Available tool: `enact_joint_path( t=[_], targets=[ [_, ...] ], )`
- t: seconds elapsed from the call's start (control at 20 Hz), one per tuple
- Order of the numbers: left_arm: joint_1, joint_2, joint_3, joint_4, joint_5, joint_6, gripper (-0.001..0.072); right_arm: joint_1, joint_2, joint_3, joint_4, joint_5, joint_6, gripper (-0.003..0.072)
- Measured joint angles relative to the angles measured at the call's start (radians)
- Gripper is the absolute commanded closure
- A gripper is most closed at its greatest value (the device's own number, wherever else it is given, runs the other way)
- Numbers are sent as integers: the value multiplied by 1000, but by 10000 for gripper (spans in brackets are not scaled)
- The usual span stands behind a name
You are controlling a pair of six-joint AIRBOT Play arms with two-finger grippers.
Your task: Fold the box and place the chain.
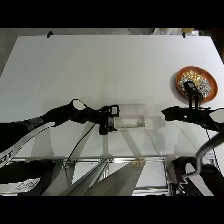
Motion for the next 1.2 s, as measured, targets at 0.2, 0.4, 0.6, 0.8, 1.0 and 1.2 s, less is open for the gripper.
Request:
enact_joint_path(
  t=[0.2,0.4,0.6,0.8,1.0,1.2],
  targets=[
    [0,0,0,0,0,0,457,-20,-140,-2,12,64,130,668],
    [0,0,0,0,0,0,457,27,-201,-16,106,91,124,668],
    [0,0,0,0,0,0,457,83,-216,-26,151,77,116,668],
    [0,0,0,0,0,0,457,116,-204,-28,185,70,113,667],
    [0,0,0,0,0,0,457,129,-164,-29,195,70,111,620],
    [0,0,0,0,0,0,457,134,-143,-29,209,67,110,415]
  ],
)
